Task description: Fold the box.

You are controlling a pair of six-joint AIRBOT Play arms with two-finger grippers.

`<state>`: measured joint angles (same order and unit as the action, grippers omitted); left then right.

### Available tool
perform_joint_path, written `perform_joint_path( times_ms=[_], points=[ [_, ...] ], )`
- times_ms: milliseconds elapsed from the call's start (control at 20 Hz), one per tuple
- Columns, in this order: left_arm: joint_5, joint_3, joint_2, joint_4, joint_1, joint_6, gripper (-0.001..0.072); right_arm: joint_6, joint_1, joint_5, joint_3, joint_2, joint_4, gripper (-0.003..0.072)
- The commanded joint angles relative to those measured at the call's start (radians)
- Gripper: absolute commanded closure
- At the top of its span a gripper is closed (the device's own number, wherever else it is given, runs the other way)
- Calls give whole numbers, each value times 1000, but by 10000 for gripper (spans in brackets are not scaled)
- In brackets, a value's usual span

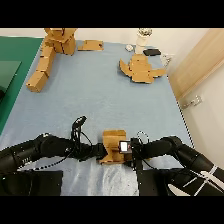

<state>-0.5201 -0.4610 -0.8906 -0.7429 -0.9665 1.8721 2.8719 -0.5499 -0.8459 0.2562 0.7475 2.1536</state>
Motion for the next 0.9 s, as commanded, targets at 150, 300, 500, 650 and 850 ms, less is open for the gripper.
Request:
perform_joint_path(
  times_ms=[150,300,500,650,850],
  points=[
    [47,1,-8,3,0,3,45,0,0,0,0,-1,-3,174],
    [18,-2,-36,7,-4,5,45,0,0,0,0,-1,-3,174],
    [14,-58,-102,-27,-60,13,78,0,0,0,0,-1,-3,174],
    [-14,-128,-170,-169,-99,151,78,0,0,0,0,-1,-3,174],
    [-148,-214,-220,-489,-134,511,78,0,0,0,0,-1,-3,174]
  ],
)
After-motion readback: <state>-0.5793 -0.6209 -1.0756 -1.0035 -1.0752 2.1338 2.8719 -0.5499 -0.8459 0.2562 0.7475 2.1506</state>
